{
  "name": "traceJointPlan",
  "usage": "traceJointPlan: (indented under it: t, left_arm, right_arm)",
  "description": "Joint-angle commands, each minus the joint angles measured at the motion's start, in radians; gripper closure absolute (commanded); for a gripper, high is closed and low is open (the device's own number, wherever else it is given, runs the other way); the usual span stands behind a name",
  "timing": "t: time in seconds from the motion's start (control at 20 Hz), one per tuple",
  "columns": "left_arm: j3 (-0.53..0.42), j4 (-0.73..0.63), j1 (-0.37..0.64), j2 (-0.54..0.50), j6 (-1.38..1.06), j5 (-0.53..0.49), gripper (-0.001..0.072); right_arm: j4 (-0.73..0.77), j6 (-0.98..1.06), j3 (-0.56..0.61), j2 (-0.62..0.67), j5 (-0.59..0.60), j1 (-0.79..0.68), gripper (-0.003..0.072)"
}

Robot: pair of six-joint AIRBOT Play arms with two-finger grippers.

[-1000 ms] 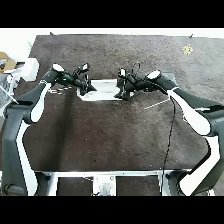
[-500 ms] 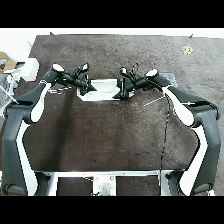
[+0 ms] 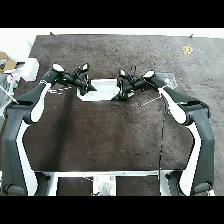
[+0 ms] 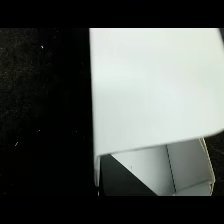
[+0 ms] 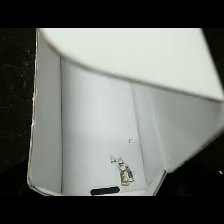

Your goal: Fold the box and place the chain.

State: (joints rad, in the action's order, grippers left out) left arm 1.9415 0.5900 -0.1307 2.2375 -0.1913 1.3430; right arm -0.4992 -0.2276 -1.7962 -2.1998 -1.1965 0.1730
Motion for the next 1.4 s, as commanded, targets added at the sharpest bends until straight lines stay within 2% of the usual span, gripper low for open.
traceJointPlan:
  t: [0.0,0.3,0.35,0.5,0.55,0.6,1.35]
  left_arm:
    - [0.000,0.000,0.000,0.000,0.000,0.000,0.0700]
    - [0.000,0.001,0.000,0.000,0.000,0.000,0.0700]
    - [0.000,0.000,0.000,0.000,0.000,0.000,0.0700]
    - [0.000,0.001,0.000,0.000,0.000,0.000,0.0700]
    - [0.000,0.001,0.000,0.000,0.000,0.000,0.0700]
    - [0.000,0.000,0.000,0.000,0.000,0.000,0.0700]
    - [0.000,0.001,0.000,0.000,0.000,0.000,0.0700]
  right_arm:
    - [-0.006,-0.008,-0.006,-0.013,-0.002,0.006,0.0060]
    - [-0.006,-0.020,-0.006,-0.014,0.008,0.018,0.0061]
    - [-0.006,-0.019,-0.006,-0.014,0.006,0.019,0.0109]
    - [-0.030,-0.018,-0.006,-0.014,0.006,0.020,0.0121]
    - [-0.049,-0.014,-0.006,-0.014,0.006,0.020,0.0153]
    - [-0.062,0.000,-0.006,-0.014,0.006,0.020,0.0249]
    - [-0.062,0.004,-0.005,-0.014,0.010,0.020,0.0248]
